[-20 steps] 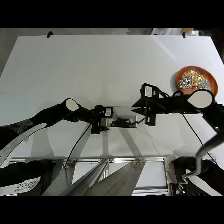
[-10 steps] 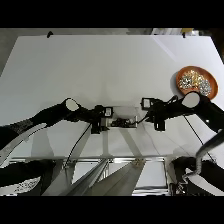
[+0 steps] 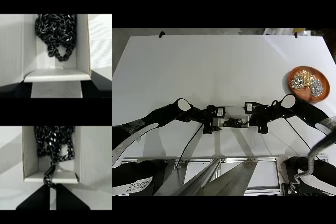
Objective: Fold the box and place the chain.
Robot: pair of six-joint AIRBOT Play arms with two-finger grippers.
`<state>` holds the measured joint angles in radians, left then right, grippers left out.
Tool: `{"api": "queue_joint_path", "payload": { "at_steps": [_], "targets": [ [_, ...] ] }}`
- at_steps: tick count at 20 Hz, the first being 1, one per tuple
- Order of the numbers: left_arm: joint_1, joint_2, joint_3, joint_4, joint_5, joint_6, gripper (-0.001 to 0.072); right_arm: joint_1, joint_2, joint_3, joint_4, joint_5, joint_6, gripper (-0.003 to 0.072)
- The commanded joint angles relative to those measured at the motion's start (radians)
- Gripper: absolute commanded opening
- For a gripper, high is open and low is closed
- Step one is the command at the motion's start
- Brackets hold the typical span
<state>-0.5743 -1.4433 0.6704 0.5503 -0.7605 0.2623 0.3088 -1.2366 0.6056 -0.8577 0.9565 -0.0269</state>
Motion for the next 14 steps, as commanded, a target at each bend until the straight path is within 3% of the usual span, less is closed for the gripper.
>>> {"api": "queue_joint_path", "payload": {
  "at_steps": [1,5,9,12,14],
  "targets": [
    [-0.001,0.000,0.000,0.000,0.000,0.000,0.0136,0.004,-0.009,-0.001,0.019,0.017,-0.026,0.0017],
    [-0.001,0.000,0.000,0.000,0.000,0.000,0.0136,0.003,0.021,-0.001,-0.130,0.073,0.083,0.0017],
    [-0.001,0.000,0.000,0.000,0.000,0.000,0.0136,0.004,0.168,0.003,-0.271,0.079,0.278,0.0017],
    [-0.001,0.000,0.000,0.000,0.000,0.000,0.0136,0.004,0.315,0.011,-0.198,0.079,0.335,0.0017],
    [-0.001,0.000,0.000,0.000,0.000,0.000,0.0136,0.004,0.394,0.014,-0.025,0.068,0.335,0.0017]
  ]
}}
